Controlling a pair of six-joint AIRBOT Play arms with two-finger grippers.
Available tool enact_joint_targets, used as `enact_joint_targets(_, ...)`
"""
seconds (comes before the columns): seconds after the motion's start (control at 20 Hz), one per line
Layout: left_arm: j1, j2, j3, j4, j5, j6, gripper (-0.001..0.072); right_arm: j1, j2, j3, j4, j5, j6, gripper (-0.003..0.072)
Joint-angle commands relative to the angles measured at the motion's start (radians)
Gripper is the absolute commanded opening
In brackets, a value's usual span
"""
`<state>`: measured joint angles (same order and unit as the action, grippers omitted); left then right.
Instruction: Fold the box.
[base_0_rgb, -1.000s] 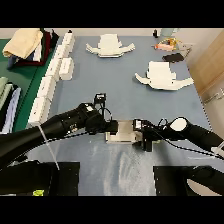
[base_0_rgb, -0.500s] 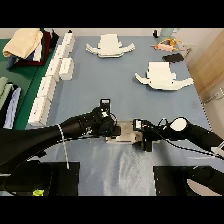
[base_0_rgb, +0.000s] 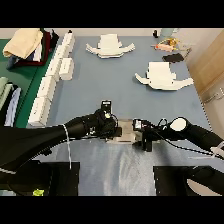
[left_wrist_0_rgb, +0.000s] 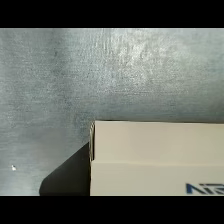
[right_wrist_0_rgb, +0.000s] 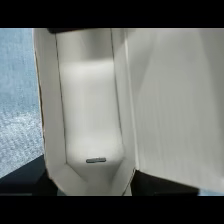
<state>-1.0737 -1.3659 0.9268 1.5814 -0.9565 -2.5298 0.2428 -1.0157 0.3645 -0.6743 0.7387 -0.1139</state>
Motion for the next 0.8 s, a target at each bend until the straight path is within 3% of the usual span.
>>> enact_joint_targets(0.0, 0.001, -0.008, 0.001, -0.006, 0.035, -0.008, 0.0013, 0.0, 0.001, 0.001, -0.002, 0.001, 0.0, 0.0502)
enact_joint_targets(0.3, 0.001, -0.01, 0.001, -0.012, -0.009, -0.007, 0.0017, 0.0, 0.001, 0.001, -0.002, 0.001, 0.0, 0.0502)
enact_joint_targets(0.35, 0.001, -0.009, 0.002, -0.018, -0.014, -0.006, 0.0143, 0.0, 0.001, 0.001, -0.002, 0.001, 0.0, 0.0502)
enact_joint_targets(0.4, 0.001, -0.009, 0.006, -0.02, -0.029, -0.01, 0.043, 0.0, 0.001, 0.001, -0.002, 0.001, 0.0, 0.0502)
enact_joint_targets(0.45, 0.003, -0.008, 0.013, -0.024, -0.049, -0.01, 0.0483, 0.0, 0.001, 0.001, -0.002, 0.001, 0.0, 0.0502)
enact_joint_targets(0.75, 0.003, -0.005, 0.026, -0.011, -0.07, -0.01, 0.0484, 0.0, 0.001, 0.001, -0.002, 0.001, 0.0, 0.0502)
